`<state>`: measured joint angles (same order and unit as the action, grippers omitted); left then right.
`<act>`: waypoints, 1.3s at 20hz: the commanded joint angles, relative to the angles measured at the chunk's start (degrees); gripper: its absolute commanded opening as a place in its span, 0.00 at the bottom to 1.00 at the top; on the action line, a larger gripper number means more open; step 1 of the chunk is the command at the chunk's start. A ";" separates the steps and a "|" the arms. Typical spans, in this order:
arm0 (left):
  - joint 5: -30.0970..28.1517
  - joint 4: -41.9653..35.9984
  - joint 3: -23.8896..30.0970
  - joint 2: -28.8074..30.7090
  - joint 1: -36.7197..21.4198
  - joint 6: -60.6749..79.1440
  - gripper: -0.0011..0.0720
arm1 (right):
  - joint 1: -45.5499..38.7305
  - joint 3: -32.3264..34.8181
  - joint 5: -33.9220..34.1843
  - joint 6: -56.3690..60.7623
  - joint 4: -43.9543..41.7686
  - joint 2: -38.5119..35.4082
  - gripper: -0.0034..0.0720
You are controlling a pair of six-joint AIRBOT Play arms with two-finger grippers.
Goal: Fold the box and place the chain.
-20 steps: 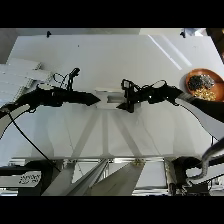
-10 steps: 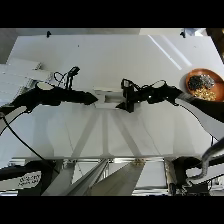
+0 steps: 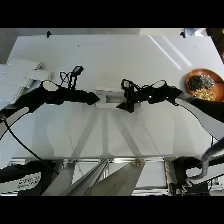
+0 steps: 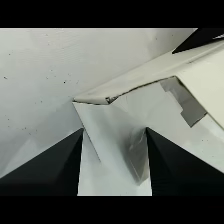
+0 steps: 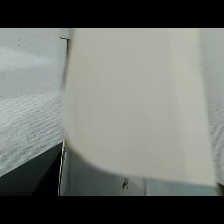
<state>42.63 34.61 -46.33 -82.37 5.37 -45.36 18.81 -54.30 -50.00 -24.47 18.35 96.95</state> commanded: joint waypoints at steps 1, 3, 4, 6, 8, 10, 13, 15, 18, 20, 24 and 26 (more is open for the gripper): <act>-0.79 4.02 -1.25 0.07 1.07 -4.79 0.55 | 0.04 -0.04 -0.15 0.00 -0.17 -0.02 0.59; -0.57 6.58 -2.14 0.09 1.49 -7.52 0.55 | 0.04 -0.04 -0.17 0.00 -0.15 -0.02 0.59; -0.42 8.61 -2.69 0.07 1.84 -9.05 0.54 | 0.04 -0.04 -0.17 0.00 -0.17 -0.02 0.59; -0.13 13.46 -3.72 0.07 2.36 -12.83 0.54 | 0.04 -0.04 -0.15 0.00 -0.17 -0.02 0.59; 0.63 16.02 -4.09 0.07 2.62 -16.09 0.54 | 0.04 -0.04 -0.17 0.00 -0.17 -0.02 0.59; 1.77 17.09 -4.09 0.07 2.67 -18.84 0.54 | 0.04 -0.04 -0.17 0.00 -0.17 -0.02 0.59; 2.40 17.49 -4.11 0.07 2.75 -21.05 0.48 | 0.04 -0.04 -0.15 0.00 -0.17 -0.02 0.59; 2.43 16.90 -4.48 0.04 3.28 -22.23 0.50 | 0.04 -0.04 -0.17 0.00 -0.17 -0.02 0.59; 2.56 16.87 -5.77 0.04 3.96 -22.49 0.58 | 0.04 -0.04 -0.17 0.00 -0.15 -0.02 0.59; 2.64 16.90 -6.47 0.04 4.37 -24.55 0.58 | 0.04 -0.04 -0.20 0.00 -0.17 -0.02 0.59; 3.74 20.92 -8.68 -0.02 5.86 -26.53 0.58 | 0.04 -0.04 -0.22 0.00 -0.17 -0.02 0.59; 4.22 25.70 -10.01 -0.70 7.04 -31.21 0.58 | 0.04 -0.04 -0.17 0.00 -0.17 -0.02 0.59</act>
